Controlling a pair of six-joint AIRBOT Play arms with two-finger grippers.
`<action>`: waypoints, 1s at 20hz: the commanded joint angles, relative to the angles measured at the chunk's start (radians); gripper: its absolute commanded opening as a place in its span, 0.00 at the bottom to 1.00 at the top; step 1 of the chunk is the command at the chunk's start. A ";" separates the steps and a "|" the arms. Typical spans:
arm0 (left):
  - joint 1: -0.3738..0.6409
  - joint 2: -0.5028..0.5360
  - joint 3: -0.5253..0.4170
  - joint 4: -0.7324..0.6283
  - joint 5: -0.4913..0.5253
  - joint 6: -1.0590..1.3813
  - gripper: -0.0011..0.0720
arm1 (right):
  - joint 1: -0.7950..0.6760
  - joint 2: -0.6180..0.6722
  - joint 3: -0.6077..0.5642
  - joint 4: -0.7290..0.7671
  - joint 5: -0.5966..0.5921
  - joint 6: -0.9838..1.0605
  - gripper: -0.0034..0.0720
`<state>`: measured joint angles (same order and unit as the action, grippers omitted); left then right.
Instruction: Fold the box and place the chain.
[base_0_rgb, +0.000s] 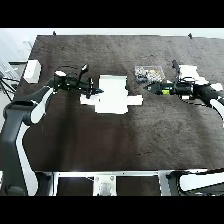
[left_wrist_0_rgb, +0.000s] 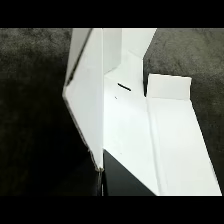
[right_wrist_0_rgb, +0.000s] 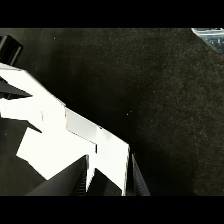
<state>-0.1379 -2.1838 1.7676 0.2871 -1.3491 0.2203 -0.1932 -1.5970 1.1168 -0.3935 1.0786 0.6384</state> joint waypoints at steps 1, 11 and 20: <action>0.000 0.032 -0.061 -0.010 0.063 0.073 0.03 | 0.001 0.000 0.000 0.002 -0.013 -0.014 0.50; 0.000 0.027 -0.081 -0.003 0.099 0.095 0.04 | 0.001 0.000 0.000 0.002 -0.012 -0.023 0.50; 0.000 0.021 -0.081 0.000 0.102 0.095 0.04 | 0.001 0.002 0.000 0.073 0.082 -0.133 0.50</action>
<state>-0.1379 -2.1624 1.6871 0.2855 -1.2510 0.3145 -0.1928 -1.5963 1.1168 -0.3748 1.1061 0.5724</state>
